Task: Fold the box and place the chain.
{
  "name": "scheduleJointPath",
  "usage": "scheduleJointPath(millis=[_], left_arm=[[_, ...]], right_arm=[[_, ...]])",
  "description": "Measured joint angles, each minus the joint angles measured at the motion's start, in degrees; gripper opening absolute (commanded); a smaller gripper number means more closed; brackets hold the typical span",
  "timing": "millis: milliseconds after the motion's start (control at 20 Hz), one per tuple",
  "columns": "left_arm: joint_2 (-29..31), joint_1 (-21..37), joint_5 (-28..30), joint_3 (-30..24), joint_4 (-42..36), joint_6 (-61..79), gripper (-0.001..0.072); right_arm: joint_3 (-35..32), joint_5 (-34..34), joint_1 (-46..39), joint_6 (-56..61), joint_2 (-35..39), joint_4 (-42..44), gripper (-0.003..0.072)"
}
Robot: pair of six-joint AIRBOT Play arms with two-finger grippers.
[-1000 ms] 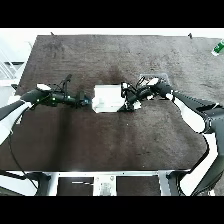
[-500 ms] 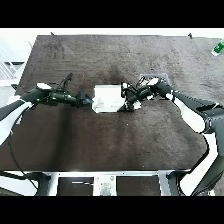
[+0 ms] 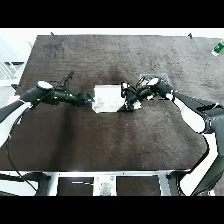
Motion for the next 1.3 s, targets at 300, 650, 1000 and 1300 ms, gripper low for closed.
scheduleJointPath(millis=[300,650,1000,1300], left_arm=[[0.3,-1.7,1.9,0.0,1.7,-3.2,0.0367],[0.3,-5.6,3.8,4.7,12.1,-11.3,0.0365],[0.3,-9.8,5.6,8.3,23.1,-21.4,0.0365],[0.3,-11.9,7.3,8.7,28.0,-26.5,0.0364]], right_arm=[[0.0,0.0,0.0,0.0,0.0,0.0,0.0434],[0.0,0.0,0.0,0.0,0.0,0.0,0.0434],[0.0,0.0,0.0,0.0,0.0,0.0,0.0434],[0.0,0.0,0.0,0.0,0.0,0.0,0.0435]])
